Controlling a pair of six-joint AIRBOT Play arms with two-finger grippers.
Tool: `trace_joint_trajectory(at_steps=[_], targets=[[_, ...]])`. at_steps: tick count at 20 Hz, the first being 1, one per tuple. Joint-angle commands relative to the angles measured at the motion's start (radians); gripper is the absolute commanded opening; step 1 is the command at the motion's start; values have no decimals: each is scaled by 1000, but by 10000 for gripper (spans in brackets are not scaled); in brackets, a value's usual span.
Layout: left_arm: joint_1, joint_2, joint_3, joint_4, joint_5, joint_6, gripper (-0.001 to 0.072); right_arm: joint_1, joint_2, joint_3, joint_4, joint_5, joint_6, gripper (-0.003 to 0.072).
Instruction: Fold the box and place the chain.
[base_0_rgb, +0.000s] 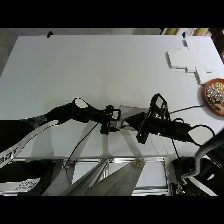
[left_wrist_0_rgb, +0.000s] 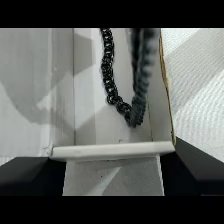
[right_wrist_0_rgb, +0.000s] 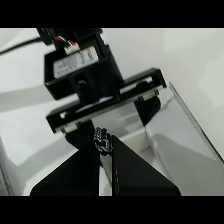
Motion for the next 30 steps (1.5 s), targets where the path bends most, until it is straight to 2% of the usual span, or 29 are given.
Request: trace_joint_trajectory(at_steps=[1,2,3,6,11,13,19,24,30], targets=[[0,0,0,0,0,1,30,14,-48,0,-95,-23,5,88],[1,0,0,0,0,0,30,11,-42,1,-114,-18,6,173],[0,0,0,0,0,1,30,0,-25,6,-132,8,6,190],[0,0,0,0,0,0,30,-102,49,43,-237,148,6,189],[1,0,0,0,0,0,30,-381,159,54,-549,425,-6,175],[0,0,0,0,0,0,30,-449,142,40,-647,433,-25,172],[0,0,0,0,0,1,30,-458,26,5,-567,450,-325,190],[0,0,0,0,0,0,30,-450,-58,5,-491,446,-377,190],[0,0,0,0,0,0,30,-387,-99,5,-497,412,-438,190]])
